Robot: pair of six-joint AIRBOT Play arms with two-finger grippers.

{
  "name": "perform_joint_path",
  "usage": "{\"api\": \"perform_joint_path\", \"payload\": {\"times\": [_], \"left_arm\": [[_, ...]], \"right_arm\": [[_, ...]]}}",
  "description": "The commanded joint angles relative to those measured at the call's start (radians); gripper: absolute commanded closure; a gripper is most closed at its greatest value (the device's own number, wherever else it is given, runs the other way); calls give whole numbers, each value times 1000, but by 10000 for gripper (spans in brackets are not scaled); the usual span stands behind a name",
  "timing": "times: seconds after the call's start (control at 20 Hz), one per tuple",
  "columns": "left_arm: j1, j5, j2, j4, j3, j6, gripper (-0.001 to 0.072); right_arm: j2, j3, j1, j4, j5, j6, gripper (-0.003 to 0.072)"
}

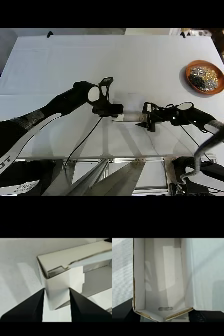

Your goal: Fold the box and place the chain.

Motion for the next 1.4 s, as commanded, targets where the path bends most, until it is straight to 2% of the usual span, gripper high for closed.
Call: {"api": "perform_joint_path", "payload": {"times": [0.0,0.35,0.55,0.85,1.15,1.25,1.35], "left_arm": [[-29,-68,-45,50,59,-133,354],[-48,-100,-77,148,59,-415,356],[-53,-96,-92,166,67,-443,358],[-53,-267,-196,207,222,-347,358],[-68,-220,-224,206,227,-348,380],[-78,-200,-234,206,227,-347,436],[-83,-196,-243,203,231,-336,436]], "right_arm": [[1,0,0,0,0,0,366],[1,0,0,0,0,0,366],[1,0,0,0,0,0,366],[1,0,0,0,0,0,366],[1,0,0,0,0,0,366],[1,0,0,0,0,0,366],[1,0,0,0,0,0,366]]}}
